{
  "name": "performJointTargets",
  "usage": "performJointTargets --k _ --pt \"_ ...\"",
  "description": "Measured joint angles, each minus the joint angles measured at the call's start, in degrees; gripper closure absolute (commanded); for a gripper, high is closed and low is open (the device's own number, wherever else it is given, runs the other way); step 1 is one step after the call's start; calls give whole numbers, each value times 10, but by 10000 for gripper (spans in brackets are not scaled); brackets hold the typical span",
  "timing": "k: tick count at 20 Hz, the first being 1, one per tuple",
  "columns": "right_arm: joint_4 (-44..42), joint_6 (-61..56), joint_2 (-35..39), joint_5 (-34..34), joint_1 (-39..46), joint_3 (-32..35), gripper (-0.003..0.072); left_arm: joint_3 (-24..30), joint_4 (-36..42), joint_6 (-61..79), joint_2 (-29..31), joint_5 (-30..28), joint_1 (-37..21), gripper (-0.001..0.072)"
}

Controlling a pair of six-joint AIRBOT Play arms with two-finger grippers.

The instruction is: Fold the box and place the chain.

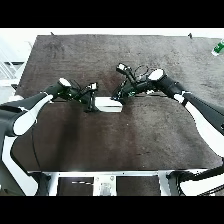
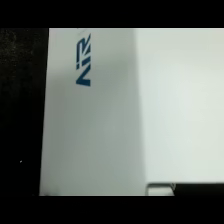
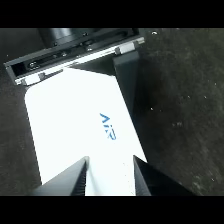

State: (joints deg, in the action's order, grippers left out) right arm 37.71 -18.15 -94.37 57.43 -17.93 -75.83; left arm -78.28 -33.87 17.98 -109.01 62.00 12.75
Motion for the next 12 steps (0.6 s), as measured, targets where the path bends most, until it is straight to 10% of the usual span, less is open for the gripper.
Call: performJointTargets --k 12 --pt "9 17 -12 -13 -18 0 276 0 0 0 0 0 0 244"
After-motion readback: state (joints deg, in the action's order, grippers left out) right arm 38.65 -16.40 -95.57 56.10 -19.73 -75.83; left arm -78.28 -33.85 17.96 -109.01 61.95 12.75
